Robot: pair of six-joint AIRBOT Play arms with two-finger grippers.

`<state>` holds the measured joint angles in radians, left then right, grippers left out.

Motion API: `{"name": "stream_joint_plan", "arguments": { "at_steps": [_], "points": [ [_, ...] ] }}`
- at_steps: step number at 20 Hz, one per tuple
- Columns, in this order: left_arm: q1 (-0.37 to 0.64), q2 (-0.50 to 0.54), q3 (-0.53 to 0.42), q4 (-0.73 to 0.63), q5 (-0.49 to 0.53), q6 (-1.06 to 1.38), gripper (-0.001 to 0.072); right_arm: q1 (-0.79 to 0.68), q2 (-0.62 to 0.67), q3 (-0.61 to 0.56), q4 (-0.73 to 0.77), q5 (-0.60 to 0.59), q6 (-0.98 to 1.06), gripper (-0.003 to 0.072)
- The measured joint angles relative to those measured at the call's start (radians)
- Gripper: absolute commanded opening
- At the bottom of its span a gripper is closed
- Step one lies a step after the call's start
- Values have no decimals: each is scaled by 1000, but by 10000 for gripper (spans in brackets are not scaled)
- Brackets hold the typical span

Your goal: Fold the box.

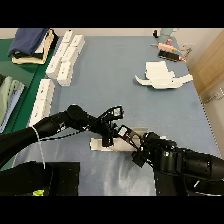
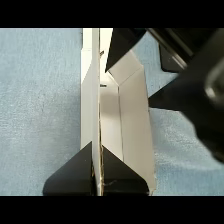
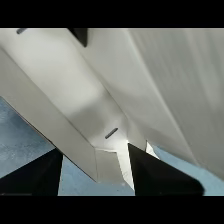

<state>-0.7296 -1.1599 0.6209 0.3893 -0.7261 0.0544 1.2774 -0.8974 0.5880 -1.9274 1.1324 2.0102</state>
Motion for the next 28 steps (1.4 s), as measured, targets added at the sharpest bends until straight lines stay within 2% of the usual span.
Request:
{"name": "stream_joint_plan", "arguments": {
  "at_steps": [1,2,9,13,16,20,25,28],
  "points": [
    [0,0,0,0,1,0,16,0,0,7,-9,13,21,602],
    [0,0,0,0,0,0,16,0,0,12,-20,26,46,720],
    [0,0,0,0,0,0,16,0,5,18,-68,90,154,720],
    [0,0,0,0,2,0,16,-63,89,-41,-56,-3,47,720],
    [0,0,0,0,2,0,16,-173,208,-112,30,-109,-179,720],
    [0,0,0,0,0,0,16,-387,304,-179,286,-202,-660,720],
    [0,0,0,0,0,0,16,-697,262,-203,671,-224,-1232,720],
    [0,0,0,0,0,0,16,-826,206,-206,842,-207,-1482,720]
  ]
}}
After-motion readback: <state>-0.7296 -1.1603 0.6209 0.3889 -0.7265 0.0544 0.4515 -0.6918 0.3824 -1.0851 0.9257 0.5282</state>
